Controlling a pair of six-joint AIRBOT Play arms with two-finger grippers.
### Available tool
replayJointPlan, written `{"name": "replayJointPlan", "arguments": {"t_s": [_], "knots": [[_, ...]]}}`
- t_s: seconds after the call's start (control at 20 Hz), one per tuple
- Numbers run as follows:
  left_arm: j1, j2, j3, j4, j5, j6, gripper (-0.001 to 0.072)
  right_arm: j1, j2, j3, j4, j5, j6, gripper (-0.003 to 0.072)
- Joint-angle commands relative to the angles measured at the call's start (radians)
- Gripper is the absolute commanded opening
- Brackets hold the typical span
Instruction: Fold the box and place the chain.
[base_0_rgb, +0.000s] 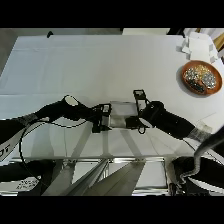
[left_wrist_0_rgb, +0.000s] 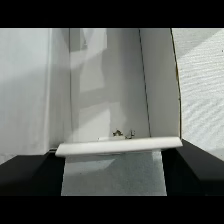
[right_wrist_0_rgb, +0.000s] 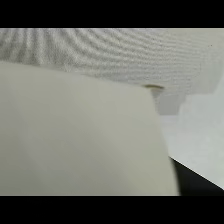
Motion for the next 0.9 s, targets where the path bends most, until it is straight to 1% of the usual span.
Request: {"name": "replayJointPlan", "arguments": {"t_s": [0.0, 0.05, 0.15, 0.25, 0.3, 0.35, 0.4, 0.45, 0.6, 0.65, 0.7, 0.85], "knots": [[0.0, 0.0, 0.0, 0.0, 0.0, 0.0, 0.0412, 0.01, -0.015, 0.005, -0.025, -0.003, 0.003, 0.0359], [0.0, 0.0, 0.0, 0.0, 0.0, 0.0, 0.0412, 0.01, -0.015, 0.005, -0.035, -0.002, 0.003, 0.0305], [0.0, 0.0, 0.0, 0.0, 0.0, 0.0, 0.0412, 0.01, -0.015, 0.005, -0.043, -0.002, 0.003, 0.0279], [0.0, 0.0, 0.0, 0.0, 0.0, 0.0, 0.0412, 0.01, -0.015, 0.005, -0.043, -0.002, 0.003, 0.0142], [0.0, 0.0, 0.0, 0.0, 0.0, 0.0, 0.0412, 0.01, -0.015, 0.005, -0.043, 0.0, 0.003, 0.0099], [0.0, 0.0, 0.0, 0.0, 0.0, 0.0, 0.0412, 0.01, -0.015, 0.005, -0.042, 0.002, 0.003, 0.0093], [0.0, 0.0, 0.0, 0.0, 0.0, 0.0, 0.0412, 0.01, -0.015, 0.005, -0.039, 0.002, 0.003, 0.0035], [0.0, 0.0, 0.0, 0.0, 0.0, 0.0, 0.0412, 0.01, -0.015, 0.005, -0.035, 0.002, 0.003, 0.0012], [0.0, 0.0, 0.0, 0.0, 0.0, 0.0, 0.0412, 0.01, -0.022, 0.005, -0.014, 0.002, 0.004, 0.0015], [0.0, 0.0, 0.0, 0.0, 0.0, 0.0, 0.0412, 0.01, -0.028, 0.005, -0.008, 0.002, 0.004, 0.0085], [0.0, 0.0, 0.0, 0.0, 0.0, 0.0, 0.0412, 0.01, -0.035, 0.005, 0.003, 0.0, 0.004, 0.0174], [0.0, 0.0, 0.0, 0.0, 0.0, 0.0, 0.0412, 0.01, -0.058, 0.005, 0.006, 0.001, 0.004, 0.017]]}}
